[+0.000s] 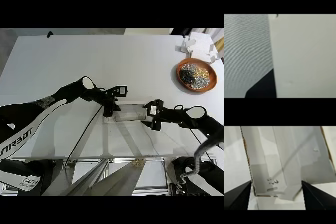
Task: Fold the box and place the chain.
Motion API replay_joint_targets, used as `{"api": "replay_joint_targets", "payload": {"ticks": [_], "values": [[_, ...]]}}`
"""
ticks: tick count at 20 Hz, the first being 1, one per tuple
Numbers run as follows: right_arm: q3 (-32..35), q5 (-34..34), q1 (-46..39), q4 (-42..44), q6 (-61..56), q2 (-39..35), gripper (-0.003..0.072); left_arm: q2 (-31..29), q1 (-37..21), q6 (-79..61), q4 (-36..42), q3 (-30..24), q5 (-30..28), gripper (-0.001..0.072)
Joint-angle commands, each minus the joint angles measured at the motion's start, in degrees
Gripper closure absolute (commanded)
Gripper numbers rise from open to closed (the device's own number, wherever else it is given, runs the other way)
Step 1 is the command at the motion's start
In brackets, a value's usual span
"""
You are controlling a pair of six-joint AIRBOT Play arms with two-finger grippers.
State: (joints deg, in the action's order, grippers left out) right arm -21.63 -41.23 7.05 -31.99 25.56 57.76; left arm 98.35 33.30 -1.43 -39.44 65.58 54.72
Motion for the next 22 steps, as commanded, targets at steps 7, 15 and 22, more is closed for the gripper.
{"api": "replay_joint_targets", "payload": {"ticks": [7,15,22], "values": [[-1.2,-3.8,-3.5,0.2,1.9,-0.1,0.0003,0.0,0.0,0.0,0.0,0.0,0.0,0.0699],[-1.2,-3.5,-3.5,0.7,3.5,-0.2,0.0008,0.0,0.0,0.0,0.0,0.0,0.0,0.0699],[-1.2,-3.2,-3.6,1.3,5.2,1.4,0.0015,0.0,0.0,0.0,0.0,0.0,0.0,0.0699]]}}
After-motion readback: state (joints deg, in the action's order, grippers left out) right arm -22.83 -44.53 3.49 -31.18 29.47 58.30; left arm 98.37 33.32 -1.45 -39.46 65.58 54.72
